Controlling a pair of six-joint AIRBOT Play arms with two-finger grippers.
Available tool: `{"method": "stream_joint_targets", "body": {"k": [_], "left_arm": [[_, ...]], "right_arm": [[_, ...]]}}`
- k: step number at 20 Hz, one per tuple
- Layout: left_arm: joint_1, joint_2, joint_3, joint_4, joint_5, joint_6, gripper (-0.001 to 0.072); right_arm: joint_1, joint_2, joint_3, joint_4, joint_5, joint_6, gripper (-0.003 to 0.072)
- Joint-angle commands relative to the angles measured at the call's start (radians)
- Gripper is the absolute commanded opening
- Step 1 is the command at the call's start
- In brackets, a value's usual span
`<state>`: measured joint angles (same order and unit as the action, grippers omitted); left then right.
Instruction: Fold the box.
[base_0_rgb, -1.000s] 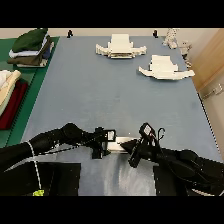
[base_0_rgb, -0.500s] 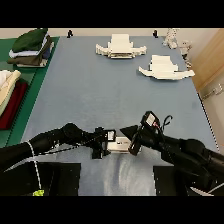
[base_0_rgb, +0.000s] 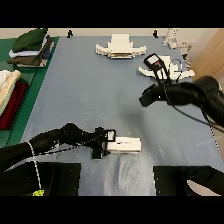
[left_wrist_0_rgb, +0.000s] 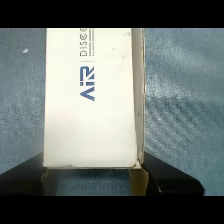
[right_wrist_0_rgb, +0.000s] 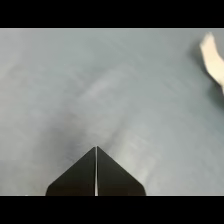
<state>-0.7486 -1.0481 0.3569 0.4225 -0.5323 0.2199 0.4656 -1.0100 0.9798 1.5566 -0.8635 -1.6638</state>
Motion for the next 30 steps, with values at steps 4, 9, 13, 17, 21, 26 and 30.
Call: {"method": "stream_joint_targets", "body": {"k": [4,9,13,17,21,26,30], "left_arm": [[0.001,0.000,0.000,0.000,0.000,0.000,0.0409],[0.001,0.000,0.000,0.000,0.000,0.000,0.0409],[0.001,0.000,0.001,-0.005,-0.003,-0.008,0.0409],[0.033,0.045,0.028,0.005,0.007,-0.172,0.0409],[0.224,0.153,0.059,0.160,0.126,-0.429,0.0409],[0.658,0.006,0.248,0.341,0.200,-0.550,0.0409],[0.873,-0.327,0.589,0.341,0.187,-0.563,0.0409]], "right_arm": [[-0.174,-0.270,0.208,-0.038,-0.286,0.192,0.0016],[-0.173,-0.299,0.208,-0.031,-0.286,0.190,0.0016],[-0.173,-0.299,0.208,-0.031,-0.287,0.190,0.0016],[-0.173,-0.300,0.208,-0.031,-0.287,0.190,0.0017],[-0.173,-0.300,0.208,-0.031,-0.287,0.190,0.0017],[-0.173,-0.300,0.208,-0.031,-0.287,0.190,0.0016],[-0.173,-0.300,0.208,-0.031,-0.287,0.190,0.0016]]}}
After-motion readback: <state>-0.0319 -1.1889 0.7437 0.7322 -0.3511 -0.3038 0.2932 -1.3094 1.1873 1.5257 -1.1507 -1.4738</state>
